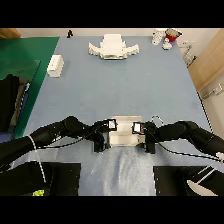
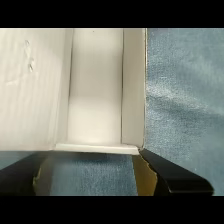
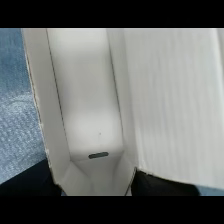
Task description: Fold the box.
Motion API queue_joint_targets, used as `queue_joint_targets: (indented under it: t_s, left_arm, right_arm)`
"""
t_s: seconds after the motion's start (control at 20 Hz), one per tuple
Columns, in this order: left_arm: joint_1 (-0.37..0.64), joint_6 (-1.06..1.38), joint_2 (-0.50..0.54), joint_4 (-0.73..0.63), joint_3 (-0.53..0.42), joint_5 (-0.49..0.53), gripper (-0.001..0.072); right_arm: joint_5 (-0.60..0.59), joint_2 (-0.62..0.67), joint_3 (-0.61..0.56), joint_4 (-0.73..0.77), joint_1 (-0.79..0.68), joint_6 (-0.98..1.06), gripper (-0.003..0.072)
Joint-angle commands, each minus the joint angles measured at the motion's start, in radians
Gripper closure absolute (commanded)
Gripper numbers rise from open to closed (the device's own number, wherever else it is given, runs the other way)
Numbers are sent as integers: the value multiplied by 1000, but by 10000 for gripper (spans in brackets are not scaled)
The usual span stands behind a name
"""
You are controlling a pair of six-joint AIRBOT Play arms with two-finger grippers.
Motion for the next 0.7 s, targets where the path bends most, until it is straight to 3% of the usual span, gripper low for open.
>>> queue_joint_targets:
  t_s: [0.0,0.55,0.65]
  left_arm:
    - [-1,20,-48,-18,18,6,17]
    - [-1,101,-68,-34,16,9,19]
    - [-1,127,-68,-61,16,8,122]
  right_arm:
    - [0,0,1,0,0,0,281]
    - [0,0,1,0,0,0,281]
    - [0,0,1,0,0,0,281]
